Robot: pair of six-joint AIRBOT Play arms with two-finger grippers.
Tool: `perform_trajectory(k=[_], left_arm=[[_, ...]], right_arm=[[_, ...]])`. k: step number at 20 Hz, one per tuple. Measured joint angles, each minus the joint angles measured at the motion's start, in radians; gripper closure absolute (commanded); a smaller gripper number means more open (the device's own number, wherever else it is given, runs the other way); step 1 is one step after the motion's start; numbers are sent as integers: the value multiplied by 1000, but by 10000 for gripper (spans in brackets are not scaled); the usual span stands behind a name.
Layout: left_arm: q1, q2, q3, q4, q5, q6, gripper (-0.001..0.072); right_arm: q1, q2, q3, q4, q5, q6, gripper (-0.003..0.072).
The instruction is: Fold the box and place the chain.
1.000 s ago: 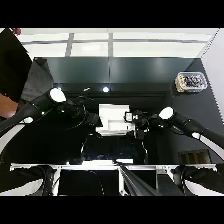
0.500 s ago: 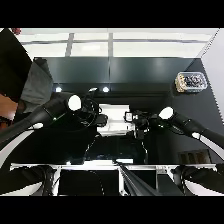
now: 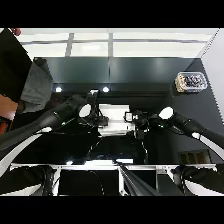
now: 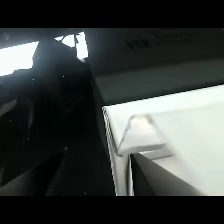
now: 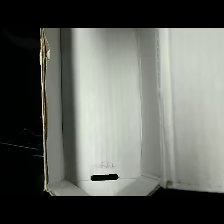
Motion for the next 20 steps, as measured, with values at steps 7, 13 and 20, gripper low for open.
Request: perform_trajectory(k=[7, 13, 20], left_arm=[[-39, -84, 68, 20, -65, -137, 264], [-47, -95, 75, 8, -58, -195, 683], [-48, -97, 88, -2, -61, -209, 301]], right_arm=[[0, 0, 0, 0, 0, 0, 462], [0, 0, 0, 0, 0, 0, 462], [0, 0, 0, 0, 0, 0, 462]])
